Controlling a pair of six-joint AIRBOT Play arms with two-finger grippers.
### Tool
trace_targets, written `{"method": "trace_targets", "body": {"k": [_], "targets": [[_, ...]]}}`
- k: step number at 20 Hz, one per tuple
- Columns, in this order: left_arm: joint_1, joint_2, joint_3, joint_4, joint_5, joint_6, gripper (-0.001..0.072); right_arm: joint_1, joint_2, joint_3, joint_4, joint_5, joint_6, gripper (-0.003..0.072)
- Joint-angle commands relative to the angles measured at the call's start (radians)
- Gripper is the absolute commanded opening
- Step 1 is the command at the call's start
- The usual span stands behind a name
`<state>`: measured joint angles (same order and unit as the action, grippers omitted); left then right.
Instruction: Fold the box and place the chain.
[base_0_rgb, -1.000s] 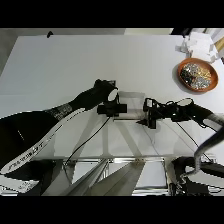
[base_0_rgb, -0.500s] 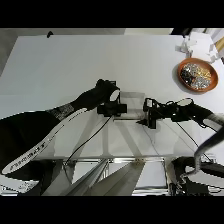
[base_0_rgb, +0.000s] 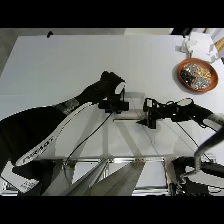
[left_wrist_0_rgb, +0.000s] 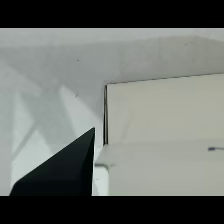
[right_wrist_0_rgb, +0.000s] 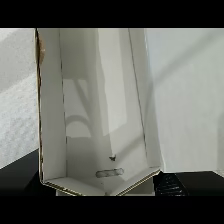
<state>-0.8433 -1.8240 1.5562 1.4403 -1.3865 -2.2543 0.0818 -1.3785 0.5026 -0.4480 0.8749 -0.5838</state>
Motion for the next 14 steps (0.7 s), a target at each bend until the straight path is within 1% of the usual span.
{"method": "trace_targets", "body": {"k": [1,2,3,8,9,10,14], "targets": [[-0.008,-0.038,0.021,-0.024,-0.040,-0.016,0.0181,0.000,0.001,0.000,0.000,0.000,0.000,0.0415],[-0.014,-0.049,0.020,-0.035,-0.039,-0.022,0.0149,0.000,0.001,0.000,0.000,0.000,0.000,0.0415],[-0.020,-0.057,0.019,-0.037,-0.038,-0.024,0.0138,0.000,0.001,0.000,0.000,0.000,0.000,0.0415],[-0.025,-0.075,0.019,-0.033,-0.035,-0.057,0.0128,0.000,0.001,0.000,0.000,0.000,0.000,0.0415],[-0.025,-0.076,0.019,-0.032,-0.030,-0.059,0.0039,0.000,0.001,0.000,0.000,0.000,0.000,0.0415],[-0.025,-0.076,0.019,-0.030,-0.023,-0.060,0.0005,0.000,0.001,0.000,0.000,0.000,0.000,0.0415],[-0.025,-0.076,0.019,-0.030,-0.022,-0.061,0.0005,0.000,0.001,0.000,0.000,0.000,0.000,0.0415]]}}
